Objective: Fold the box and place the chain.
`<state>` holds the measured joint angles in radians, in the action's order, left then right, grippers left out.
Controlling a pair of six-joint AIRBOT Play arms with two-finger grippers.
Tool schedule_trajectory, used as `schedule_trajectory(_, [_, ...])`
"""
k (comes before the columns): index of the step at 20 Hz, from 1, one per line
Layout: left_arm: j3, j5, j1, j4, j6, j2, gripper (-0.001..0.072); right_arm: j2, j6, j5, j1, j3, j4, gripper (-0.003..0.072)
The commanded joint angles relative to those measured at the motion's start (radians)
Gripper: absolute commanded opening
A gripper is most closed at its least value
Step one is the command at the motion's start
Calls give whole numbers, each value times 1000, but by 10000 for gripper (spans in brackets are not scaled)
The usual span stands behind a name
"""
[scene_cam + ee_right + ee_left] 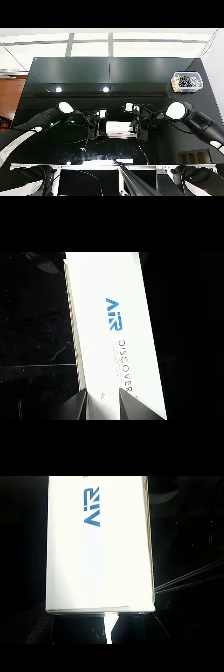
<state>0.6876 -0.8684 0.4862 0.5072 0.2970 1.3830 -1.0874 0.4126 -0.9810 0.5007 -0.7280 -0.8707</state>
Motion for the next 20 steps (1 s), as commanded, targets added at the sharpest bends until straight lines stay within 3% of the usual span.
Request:
schedule_trajectory(1, [1,0,0,0,0,1,407,-1,4,2,10,6,5,223])
schedule_trajectory(2, [1,0,0,0,0,1,407,-1,10,2,10,6,5,225])
schedule_trajectory(3, [1,0,0,0,0,1,407,-1,12,3,10,6,5,288])
schedule_trajectory(4, [1,0,0,0,0,1,407,-1,18,8,10,6,5,296])
schedule_trajectory(20, [1,0,0,0,0,1,407,15,51,24,11,4,3,293])
